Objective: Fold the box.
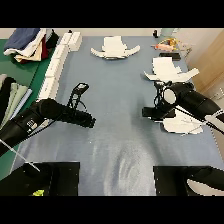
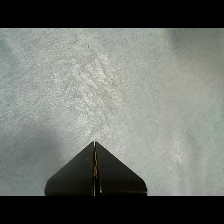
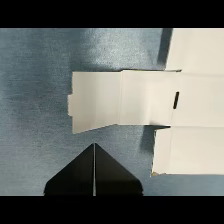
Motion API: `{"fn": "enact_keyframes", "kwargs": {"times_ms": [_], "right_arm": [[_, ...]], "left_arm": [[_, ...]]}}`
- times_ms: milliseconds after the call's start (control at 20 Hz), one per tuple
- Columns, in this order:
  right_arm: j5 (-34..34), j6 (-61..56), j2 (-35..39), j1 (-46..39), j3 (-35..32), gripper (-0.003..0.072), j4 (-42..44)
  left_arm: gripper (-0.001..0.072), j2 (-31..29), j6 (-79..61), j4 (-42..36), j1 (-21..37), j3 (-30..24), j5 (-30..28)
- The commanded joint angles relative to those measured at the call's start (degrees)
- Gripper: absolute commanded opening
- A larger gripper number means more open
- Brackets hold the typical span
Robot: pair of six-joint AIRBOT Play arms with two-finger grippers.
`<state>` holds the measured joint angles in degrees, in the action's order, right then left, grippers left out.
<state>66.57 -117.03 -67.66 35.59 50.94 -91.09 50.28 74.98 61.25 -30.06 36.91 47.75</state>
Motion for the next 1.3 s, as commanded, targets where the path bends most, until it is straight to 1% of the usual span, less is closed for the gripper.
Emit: {"fn": "enact_keyframes", "kwargs": {"times_ms": [0,750,950,1150,1200,1250], "right_arm": [[0.0,0.0,0.0,0.0,0.0,0.0006,0.0],[0.0,0.0,0.0,0.0,0.0,0.0006,0.1],[-3.6,-0.1,-0.1,0.0,0.0,0.0007,0.0],[-7.1,0.0,-0.2,0.0,0.1,0.0007,1.5],[-6.6,0.0,-0.1,-0.1,0.5,0.0008,-0.5],[-3.3,0.0,-0.1,-0.7,1.9,0.0080,-5.2]], "left_arm": [[0.0017,0.0,0.0,0.0,0.0,0.0,0.0],[0.0017,0.0,0.0,0.0,0.0,0.0,-0.1],[0.0017,0.0,-0.1,-0.1,0.0,0.0,-5.0],[0.0017,0.0,-0.1,-0.9,0.0,0.0,-5.3],[0.0017,0.0,0.0,-1.4,0.0,0.0,-5.3],[0.0017,0.0,0.1,-2.1,0.0,0.0,-5.0]]}}
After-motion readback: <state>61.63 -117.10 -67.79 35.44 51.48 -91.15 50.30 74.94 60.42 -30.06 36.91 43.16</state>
